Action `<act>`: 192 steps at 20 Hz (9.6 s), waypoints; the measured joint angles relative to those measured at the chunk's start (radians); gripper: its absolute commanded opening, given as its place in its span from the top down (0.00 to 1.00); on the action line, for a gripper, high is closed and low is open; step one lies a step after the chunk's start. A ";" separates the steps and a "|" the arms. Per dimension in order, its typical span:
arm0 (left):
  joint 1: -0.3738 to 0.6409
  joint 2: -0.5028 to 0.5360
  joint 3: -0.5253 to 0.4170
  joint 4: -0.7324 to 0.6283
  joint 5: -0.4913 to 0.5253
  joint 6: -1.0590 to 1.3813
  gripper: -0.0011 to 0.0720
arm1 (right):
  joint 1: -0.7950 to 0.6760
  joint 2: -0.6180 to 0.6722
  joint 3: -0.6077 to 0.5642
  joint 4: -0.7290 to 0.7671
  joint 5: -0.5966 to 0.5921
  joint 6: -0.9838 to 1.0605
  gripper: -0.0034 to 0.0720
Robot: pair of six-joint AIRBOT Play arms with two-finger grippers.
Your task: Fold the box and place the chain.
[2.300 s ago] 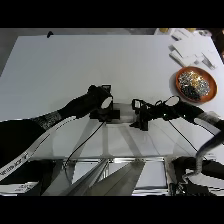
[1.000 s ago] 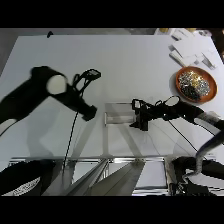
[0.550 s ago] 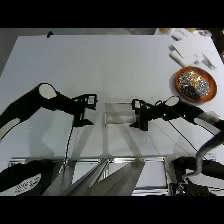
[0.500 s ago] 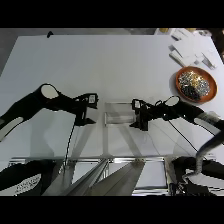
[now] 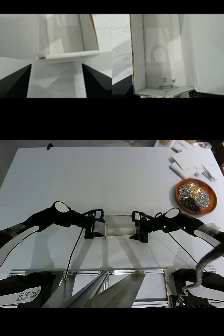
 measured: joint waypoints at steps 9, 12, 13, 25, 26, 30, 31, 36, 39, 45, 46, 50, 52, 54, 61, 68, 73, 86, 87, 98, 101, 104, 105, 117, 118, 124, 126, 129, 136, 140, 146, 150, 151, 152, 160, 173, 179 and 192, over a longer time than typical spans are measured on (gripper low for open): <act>-0.027 -0.007 -0.035 -0.012 0.038 0.027 0.02 | 0.000 0.000 0.000 0.000 0.000 0.000 0.43; -0.037 -0.008 -0.038 -0.037 0.060 0.030 0.02 | 0.000 0.000 0.000 0.000 0.000 0.000 0.43; -0.039 -0.008 -0.039 -0.041 0.067 0.030 0.01 | 0.000 0.000 0.000 0.000 0.000 0.000 0.43; -0.037 -0.003 -0.039 -0.050 0.028 0.005 0.01 | 0.000 0.000 0.000 0.002 0.000 0.003 0.43; -0.027 0.000 -0.039 -0.037 0.027 0.005 0.01 | 0.000 0.000 0.000 0.002 0.000 0.002 0.43; 0.001 0.012 -0.039 -0.026 0.012 0.006 0.01 | 0.000 0.000 0.000 0.002 0.000 0.001 0.43; 0.003 0.013 -0.039 -0.025 0.010 0.006 0.01 | 0.000 0.000 0.000 0.001 0.000 0.001 0.43; -0.009 0.000 -0.039 -0.043 0.011 0.010 0.01 | 0.000 0.000 0.000 0.000 0.000 0.000 0.43; -0.021 -0.017 -0.039 -0.057 0.022 0.013 0.01 | 0.000 0.000 0.000 0.000 0.000 0.000 0.43; -0.035 -0.028 -0.039 -0.093 0.031 0.013 0.01 | 0.000 0.000 0.000 0.000 0.000 0.000 0.43; -0.038 -0.030 -0.039 -0.102 0.032 0.014 0.01 | 0.000 0.000 0.000 0.000 0.000 0.000 0.43; -0.056 -0.047 -0.039 -0.131 0.048 0.014 0.03 | 0.000 0.000 0.000 0.000 0.000 0.000 0.43; -0.060 -0.052 -0.039 -0.143 0.056 0.014 0.03 | 0.000 0.000 0.000 0.000 0.000 0.000 0.43; -0.062 -0.054 -0.039 -0.146 0.058 0.013 0.04 | 0.000 0.000 0.000 0.000 0.000 0.000 0.43; -0.066 -0.056 -0.039 -0.155 0.069 0.011 0.84 | 0.000 0.000 0.000 0.000 -0.001 0.001 0.43; -0.068 -0.056 -0.039 -0.150 0.072 -0.045 0.84 | 0.000 0.000 0.000 -0.001 0.000 -0.003 0.43; -0.068 -0.056 -0.039 -0.152 0.072 -0.069 0.84 | 0.000 0.000 0.000 -0.001 0.000 -0.001 0.43; -0.068 -0.056 -0.039 -0.153 0.073 -0.079 0.84 | 0.000 0.005 0.000 -0.008 0.005 -0.018 0.03; -0.068 -0.056 -0.039 -0.155 0.073 -0.081 0.84 | -0.001 0.011 0.000 -0.021 0.005 -0.018 0.03; -0.068 -0.056 -0.039 -0.155 0.074 -0.079 0.84 | -0.065 0.262 0.000 -0.232 -0.013 0.134 0.08; -0.068 -0.057 -0.039 -0.154 0.074 -0.078 0.84 | -0.098 0.339 0.000 -0.245 0.022 0.183 0.32; -0.068 -0.057 -0.039 -0.154 0.074 -0.077 0.84 | -0.097 0.377 0.000 -0.192 0.071 0.225 0.94; -0.068 -0.057 -0.039 -0.154 0.074 -0.077 0.84 | -0.089 0.383 0.000 -0.164 0.080 0.234 0.93; -0.068 -0.057 -0.039 -0.153 0.074 -0.078 0.84 | 0.083 0.213 0.000 0.321 -0.381 0.338 0.93; -0.068 -0.057 -0.039 -0.153 0.074 -0.078 0.84 | 0.086 0.191 0.000 0.306 -0.400 0.375 0.93; -0.068 -0.057 -0.039 -0.153 0.074 -0.077 0.84 | 0.092 0.152 0.001 0.090 -0.423 0.617 0.93; -0.068 -0.057 -0.039 -0.153 0.073 -0.077 0.84 | 0.092 0.193 0.000 0.043 -0.409 0.661 0.93; -0.068 -0.057 -0.039 -0.153 0.073 -0.077 0.84 | 0.093 0.303 0.000 -0.026 -0.367 0.695 0.93; -0.068 -0.057 -0.039 -0.153 0.073 -0.077 0.84 | 0.093 0.414 0.000 -0.249 -0.089 0.709 0.93; -0.068 -0.057 -0.039 -0.153 0.073 -0.077 0.84 | 0.093 0.405 0.000 -0.366 -0.042 0.574 0.93; -0.068 -0.057 -0.039 -0.153 0.073 -0.078 0.84 | 0.093 0.381 0.000 -0.437 -0.044 0.445 0.71; -0.068 -0.057 -0.039 -0.153 0.073 -0.078 0.84 | 0.093 0.339 0.000 -0.445 -0.045 0.352 0.71; -0.068 -0.057 -0.039 -0.153 0.073 -0.078 0.84 | 0.093 0.328 0.000 -0.445 -0.043 0.327 0.71; -0.068 -0.057 -0.039 -0.153 0.073 -0.078 0.84 | 0.093 0.318 0.000 -0.444 -0.042 0.303 0.71; -0.068 -0.057 -0.039 -0.153 0.073 -0.077 0.84 | 0.093 0.242 0.000 -0.346 -0.080 0.217 0.72; -0.068 -0.057 -0.039 -0.150 0.073 -0.076 0.84 | 0.093 0.206 -0.037 -0.076 -0.114 0.042 0.42; -0.068 -0.057 -0.039 -0.154 0.073 -0.080 0.84 | 0.088 0.246 -0.047 -0.105 -0.137 0.063 0.65; -0.068 -0.057 -0.039 -0.154 0.073 -0.077 0.84 | -0.243 0.452 -0.056 -0.297 -0.090 1.085 0.93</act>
